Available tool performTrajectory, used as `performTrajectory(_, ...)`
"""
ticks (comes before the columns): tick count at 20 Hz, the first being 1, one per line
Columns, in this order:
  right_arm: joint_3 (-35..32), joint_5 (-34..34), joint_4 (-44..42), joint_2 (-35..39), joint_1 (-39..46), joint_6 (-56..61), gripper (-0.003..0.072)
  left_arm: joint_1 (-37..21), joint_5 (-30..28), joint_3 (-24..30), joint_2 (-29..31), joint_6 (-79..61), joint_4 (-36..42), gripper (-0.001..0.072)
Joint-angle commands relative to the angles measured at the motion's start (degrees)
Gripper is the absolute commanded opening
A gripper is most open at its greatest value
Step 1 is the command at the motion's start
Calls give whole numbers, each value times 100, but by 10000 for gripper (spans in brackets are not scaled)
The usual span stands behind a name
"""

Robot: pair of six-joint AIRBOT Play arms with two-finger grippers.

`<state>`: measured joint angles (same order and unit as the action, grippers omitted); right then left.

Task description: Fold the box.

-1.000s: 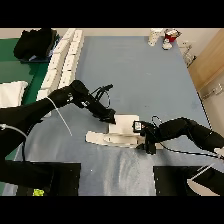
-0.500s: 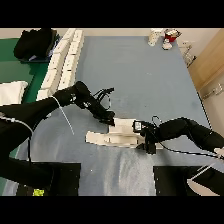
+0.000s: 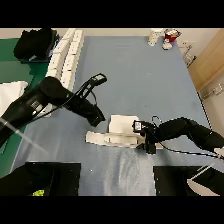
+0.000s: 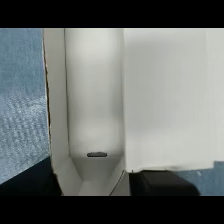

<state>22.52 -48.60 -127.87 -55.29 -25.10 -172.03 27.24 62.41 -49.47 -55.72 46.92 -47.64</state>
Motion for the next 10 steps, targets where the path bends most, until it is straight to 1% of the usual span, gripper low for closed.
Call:
performTrajectory(1, 2, 0, -4, 0, -2, 2, 462, 236, -46, 763, 1110, -1086, -168, 16)
performTrajectory(2, 2, -2, -4, 0, -2, 2, 462, 348, -50, 940, 1211, -1309, -170, 276)
performTrajectory(3, 2, -2, -4, 0, -2, 2, 462, 444, -87, 1071, 1228, -1414, -173, 640)
performTrajectory(4, 2, -2, -4, 0, -2, 2, 462, 518, -103, 1163, 1202, -1499, -199, 678)
performTrajectory(7, 2, 0, -4, 0, -2, 2, 462, 660, -358, 1285, 1080, -2055, -538, 680)
performTrajectory(8, 2, -2, -2, 0, -2, 2, 462, 654, -422, 1318, 1025, -2339, -549, 682)
performTrajectory(10, 2, -2, -4, 0, -2, 2, 462, 452, -610, 1491, 898, -2942, -391, 684)
